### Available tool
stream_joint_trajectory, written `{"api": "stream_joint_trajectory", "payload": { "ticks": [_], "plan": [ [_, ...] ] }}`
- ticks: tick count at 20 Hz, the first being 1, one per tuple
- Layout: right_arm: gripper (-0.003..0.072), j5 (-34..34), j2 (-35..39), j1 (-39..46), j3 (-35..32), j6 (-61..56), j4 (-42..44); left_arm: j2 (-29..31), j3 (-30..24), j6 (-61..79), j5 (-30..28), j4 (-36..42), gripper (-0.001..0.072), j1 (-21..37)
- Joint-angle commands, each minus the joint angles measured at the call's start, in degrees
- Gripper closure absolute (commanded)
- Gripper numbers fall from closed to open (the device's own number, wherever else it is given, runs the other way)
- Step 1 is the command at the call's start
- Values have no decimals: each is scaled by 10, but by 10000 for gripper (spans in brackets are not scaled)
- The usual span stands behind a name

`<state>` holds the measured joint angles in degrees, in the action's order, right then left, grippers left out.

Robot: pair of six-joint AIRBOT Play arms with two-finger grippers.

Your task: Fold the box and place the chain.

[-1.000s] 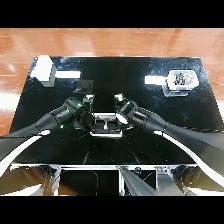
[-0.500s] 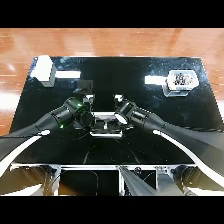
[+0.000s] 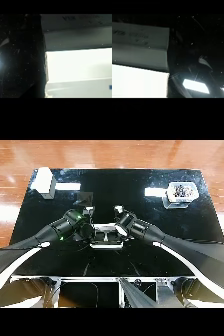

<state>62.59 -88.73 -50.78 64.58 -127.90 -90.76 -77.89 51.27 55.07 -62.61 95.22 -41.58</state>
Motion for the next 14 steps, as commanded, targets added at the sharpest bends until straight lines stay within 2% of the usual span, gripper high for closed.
{"api": "stream_joint_trajectory", "payload": {
  "ticks": [1, 2, 3, 4, 9, 14],
  "plan": [
    [641, 14, 0, 1, 1, 3, 12, 0, 0, 1, 1, -2, 690, 0],
    [639, 26, 0, 1, 5, -1, 12, 0, 0, 1, 0, -2, 690, 0],
    [418, 42, 0, 1, 12, -1, 9, 0, 0, 1, 0, -2, 690, 0],
    [248, 56, 0, 1, 21, -8, 5, 0, 0, 1, 0, -2, 690, 0],
    [246, 92, 0, 1, 49, -16, -12, 0, 0, 2, 0, -1, 690, 0],
    [247, 63, 0, 0, 30, -70, -13, 0, 0, 2, 0, 0, 690, 0]
  ]
}}
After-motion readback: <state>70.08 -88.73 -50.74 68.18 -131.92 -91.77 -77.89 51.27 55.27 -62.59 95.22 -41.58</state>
